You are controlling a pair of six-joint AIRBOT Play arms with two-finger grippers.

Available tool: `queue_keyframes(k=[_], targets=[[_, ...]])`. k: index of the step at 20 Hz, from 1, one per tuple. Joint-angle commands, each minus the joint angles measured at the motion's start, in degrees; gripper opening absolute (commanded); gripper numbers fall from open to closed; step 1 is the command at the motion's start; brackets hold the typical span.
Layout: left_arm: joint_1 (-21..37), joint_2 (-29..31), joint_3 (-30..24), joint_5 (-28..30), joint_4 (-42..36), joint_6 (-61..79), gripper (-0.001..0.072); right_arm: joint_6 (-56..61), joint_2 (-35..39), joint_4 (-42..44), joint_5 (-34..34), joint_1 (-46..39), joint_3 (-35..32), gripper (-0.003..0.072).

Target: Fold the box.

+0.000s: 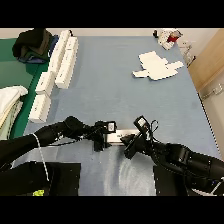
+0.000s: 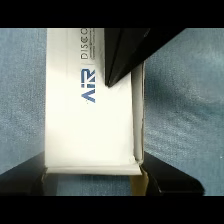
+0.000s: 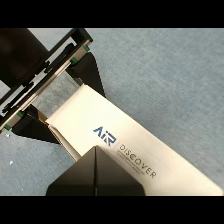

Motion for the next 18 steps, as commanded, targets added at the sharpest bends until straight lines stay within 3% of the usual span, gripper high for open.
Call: queue_keyframes(k=[1, 8, 15, 18], targets=[[0.0, 0.0, 0.0, 0.0, 0.0, 0.0, 0.0464, 0.0, -0.1, 0.1, -2.0, 0.0, 0.2, 0.0006], [0.0, 0.0, 0.0, 0.0, 0.0, 0.0, 0.0464, -0.2, 6.2, -5.0, -4.9, -0.2, 4.0, 0.0007], [0.0, 0.0, 0.0, 0.0, 0.0, 0.1, 0.0464, -0.2, 6.6, -7.4, -22.8, -5.7, 12.5, 0.0007], [0.0, 0.0, 0.0, 0.0, 0.0, 0.1, 0.0464, 0.2, 4.3, -7.4, -39.0, -15.1, 19.7, 0.0007]])
